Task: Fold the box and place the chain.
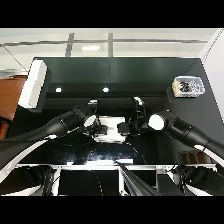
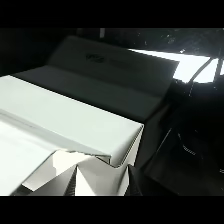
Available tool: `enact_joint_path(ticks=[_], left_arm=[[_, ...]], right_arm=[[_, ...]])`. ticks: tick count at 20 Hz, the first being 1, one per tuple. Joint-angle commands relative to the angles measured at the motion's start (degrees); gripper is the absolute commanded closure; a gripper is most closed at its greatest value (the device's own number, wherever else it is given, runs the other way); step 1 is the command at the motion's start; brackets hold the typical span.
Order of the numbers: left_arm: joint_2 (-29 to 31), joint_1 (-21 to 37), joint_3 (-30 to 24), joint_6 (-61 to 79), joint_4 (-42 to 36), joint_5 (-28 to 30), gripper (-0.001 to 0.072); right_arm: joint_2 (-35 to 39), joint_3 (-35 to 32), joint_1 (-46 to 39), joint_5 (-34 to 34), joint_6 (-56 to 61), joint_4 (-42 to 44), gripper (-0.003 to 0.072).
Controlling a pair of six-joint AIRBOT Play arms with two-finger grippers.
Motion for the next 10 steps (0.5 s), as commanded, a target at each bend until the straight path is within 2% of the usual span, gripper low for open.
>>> enact_joint_path(ticks=[1, 10], left_arm=[[-0.04, 0.02, -0.02, -0.02, -0.11, -0.04, 0.0678], [-0.04, 0.0, -0.02, -0.02, -0.15, -0.07, 0.0678]], right_arm=[[-1.62, 0.55, 1.18, -0.39, 0.52, -0.44, 0.0337], [-5.95, 5.68, 4.37, 2.8, 7.13, -8.81, 0.0337]])
